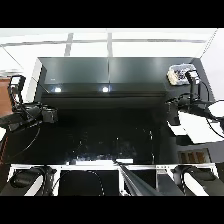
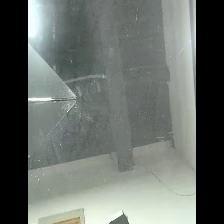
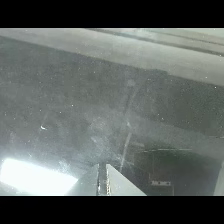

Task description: Fold the box and place the chain.

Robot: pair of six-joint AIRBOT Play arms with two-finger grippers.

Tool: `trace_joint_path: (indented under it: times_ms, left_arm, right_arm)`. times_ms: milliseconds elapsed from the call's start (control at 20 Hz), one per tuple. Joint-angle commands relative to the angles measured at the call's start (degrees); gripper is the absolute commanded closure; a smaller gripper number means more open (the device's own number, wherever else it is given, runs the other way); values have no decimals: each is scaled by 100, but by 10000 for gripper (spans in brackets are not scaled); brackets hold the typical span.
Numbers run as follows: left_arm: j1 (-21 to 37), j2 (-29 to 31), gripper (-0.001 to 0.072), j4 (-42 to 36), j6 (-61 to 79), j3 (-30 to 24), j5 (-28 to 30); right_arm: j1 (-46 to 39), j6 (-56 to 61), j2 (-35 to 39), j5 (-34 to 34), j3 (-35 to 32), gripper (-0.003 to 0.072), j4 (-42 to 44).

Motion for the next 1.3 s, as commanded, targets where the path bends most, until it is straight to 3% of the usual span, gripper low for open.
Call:
trace_joint_path:
  times_ms: [0, 500, 600, 700, 750, 800, 850, 900, 950, 1000, 1250]
  left_arm:
    - [-4, 4, 683, 2, 0, -2, 2]
    - [-4, 7, 683, 2, 0, -2, 2]
    - [-4, 4, 683, 2, 0, -2, 2]
    - [-4, 7, 683, 2, 0, -2, 2]
    - [-4, 7, 683, 2, 0, -2, 4]
    - [-4, 7, 683, 2, 0, -2, 2]
    - [-4, 7, 683, 2, 0, -2, 2]
    - [-4, 7, 683, 2, 0, -2, 2]
    - [-4, 7, 684, 2, 0, -2, 2]
    - [-4, 7, 683, 2, 0, -2, 4]
    - [-4, 7, 683, 2, 0, -2, 2]
  right_arm:
    - [7, 0, 0, 2, -2, 626, 0]
    - [7, 2, 0, 2, -2, 625, 0]
    - [9, 44, -2, -522, -4, 626, 146]
    - [11, 59, -4, -1043, -4, 625, 1038]
    - [24, -11, -33, -1690, -4, 598, 1213]
    - [20, -11, -68, -2450, -4, 370, 1126]
    - [0, -7, -146, -3298, -4, -19, 1023]
    - [-87, 7, -317, -3995, 35, -14, 1075]
    - [-382, 4, -614, -4000, 227, -14, 1091]
    - [-826, 15, -1005, -3587, 544, -13, 1093]
    - [-3571, 229, -2959, -413, 2916, -14, 763]
